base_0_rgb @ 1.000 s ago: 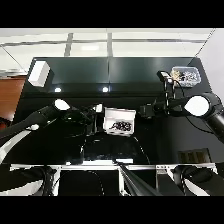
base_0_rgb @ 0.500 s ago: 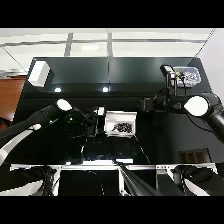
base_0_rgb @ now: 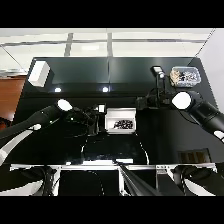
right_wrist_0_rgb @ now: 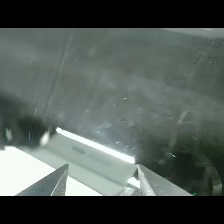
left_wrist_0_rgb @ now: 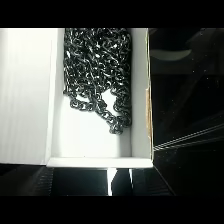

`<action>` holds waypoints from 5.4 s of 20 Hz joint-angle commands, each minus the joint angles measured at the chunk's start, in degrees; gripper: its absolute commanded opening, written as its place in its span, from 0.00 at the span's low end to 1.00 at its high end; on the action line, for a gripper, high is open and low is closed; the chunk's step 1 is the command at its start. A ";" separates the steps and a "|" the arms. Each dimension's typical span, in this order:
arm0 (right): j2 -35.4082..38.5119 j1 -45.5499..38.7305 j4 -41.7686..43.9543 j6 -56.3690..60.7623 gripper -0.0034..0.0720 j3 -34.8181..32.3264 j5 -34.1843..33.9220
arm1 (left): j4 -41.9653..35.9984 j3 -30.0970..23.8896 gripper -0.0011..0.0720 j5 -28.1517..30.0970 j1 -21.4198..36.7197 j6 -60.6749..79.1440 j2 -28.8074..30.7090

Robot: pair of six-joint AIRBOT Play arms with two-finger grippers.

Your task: Fold the box and place the chain.

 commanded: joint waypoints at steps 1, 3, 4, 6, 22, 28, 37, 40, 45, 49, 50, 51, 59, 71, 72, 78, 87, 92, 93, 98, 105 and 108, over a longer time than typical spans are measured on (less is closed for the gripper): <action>0.31 1.14 2.47 -24.09 0.70 2.19 8.15 | 0.20 0.00 0.52 0.31 0.00 -0.17 -0.04; 0.87 1.14 2.43 -24.87 1.00 4.61 12.87 | 0.22 0.00 0.52 0.31 0.00 -0.20 -0.04; 0.87 1.20 2.51 -24.92 1.00 4.85 13.77 | 0.22 0.00 0.52 0.33 0.00 -0.20 -0.04; 0.55 1.88 2.45 -31.17 1.00 4.37 16.11 | 0.24 0.00 0.52 0.31 -0.02 -0.17 -0.04; -4.09 3.23 11.15 -57.07 0.67 1.29 15.41 | 0.33 0.00 0.52 0.28 -0.02 -0.17 -0.04; -4.15 3.23 11.06 -56.98 0.34 1.14 15.61 | 0.33 0.00 0.52 0.28 -0.02 -0.20 -0.04; -4.22 3.23 11.10 -56.98 0.36 -0.11 15.65 | 0.33 0.00 0.52 0.28 -0.02 -0.17 -0.04; -4.22 3.23 11.13 -56.98 0.42 -0.11 15.61 | 0.33 0.00 0.52 0.28 -0.02 -0.20 -0.04; -4.24 3.23 11.04 -56.96 0.49 -0.83 15.63 | 0.33 0.00 0.52 0.28 -0.02 -0.20 -0.04; -4.24 3.23 11.02 -56.74 0.55 -1.84 15.58 | 0.33 0.00 0.52 0.28 -0.02 -0.17 -0.04; -4.24 3.23 11.04 -56.72 0.55 -1.97 15.50 | 0.33 0.00 0.52 0.31 -0.02 -0.17 -0.04; -4.26 3.23 11.08 -56.68 0.55 -2.16 15.26 | 0.31 0.00 0.52 0.31 -0.02 -0.20 -0.04; -3.15 3.15 11.96 -47.63 0.55 -1.44 17.49 | 0.28 0.00 0.52 0.26 0.00 -0.20 -0.04; -3.41 -0.81 29.44 -17.51 0.05 -9.79 9.33 | 0.28 0.00 0.52 0.24 0.00 -0.20 -0.04; -4.35 -0.83 29.33 -17.51 0.05 -9.79 8.57 | 0.28 0.00 0.52 0.24 0.00 -0.20 -0.04; -7.19 -0.83 26.43 -17.57 0.06 -9.64 9.09 | 0.13 0.00 0.52 0.22 0.00 -0.20 -0.04; 10.16 -15.13 17.44 -18.84 0.06 -4.61 22.29 | 10.62 7.39 1.00 -10.01 1.20 -17.49 3.19; 13.64 -22.38 16.13 -17.70 0.06 -4.66 24.44 | 10.62 19.32 0.99 -6.62 -5.51 -29.07 1.31; 13.64 -22.32 16.28 -17.70 0.06 -4.66 24.20 | 10.91 22.62 0.99 -6.05 -7.69 -31.50 -1.22; 13.64 -22.36 16.33 -17.75 0.06 -4.66 24.39 | 19.19 32.52 0.99 -13.60 -12.55 -35.98 -13.07; 13.64 -22.36 16.02 -17.79 0.06 -4.66 23.28 | 21.14 32.83 0.99 -19.87 -12.63 -36.17 -14.80; 13.64 -22.36 16.02 -17.81 0.06 -4.66 22.86 | 21.11 32.85 0.99 -20.57 -12.98 -36.17 -14.80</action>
